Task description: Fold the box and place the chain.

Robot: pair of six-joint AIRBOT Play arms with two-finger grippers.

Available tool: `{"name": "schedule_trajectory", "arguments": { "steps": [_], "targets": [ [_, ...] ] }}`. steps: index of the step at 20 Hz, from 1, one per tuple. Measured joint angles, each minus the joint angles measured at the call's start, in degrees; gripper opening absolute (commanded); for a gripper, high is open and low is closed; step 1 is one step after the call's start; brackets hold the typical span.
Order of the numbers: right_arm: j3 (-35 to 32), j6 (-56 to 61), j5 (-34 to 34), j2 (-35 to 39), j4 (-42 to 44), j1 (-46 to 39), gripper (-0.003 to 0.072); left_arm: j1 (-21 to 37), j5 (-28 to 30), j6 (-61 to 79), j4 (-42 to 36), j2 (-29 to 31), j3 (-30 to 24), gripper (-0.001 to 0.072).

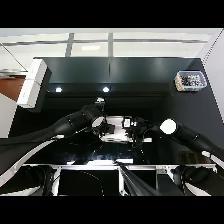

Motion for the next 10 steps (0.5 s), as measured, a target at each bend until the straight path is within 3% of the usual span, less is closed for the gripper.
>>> {"name": "schedule_trajectory", "arguments": {
  "steps": [7,8,10],
  "targets": [
    [-0.02,12.85,5.11,9.73,-4.66,-7.34,0.012,0.0,-0.11,0.04,0.0,0.0,0.0,0.0031],
    [0.0,15.56,6.99,12.02,-4.94,-9.73,0.0046,-0.02,-0.13,0.09,0.02,0.0,-0.02,0.0031],
    [0.0,22.99,9.86,15.63,-6.29,-15.13,0.0047,0.0,-0.28,0.09,0.02,0.0,0.0,0.0031]
  ]
}}
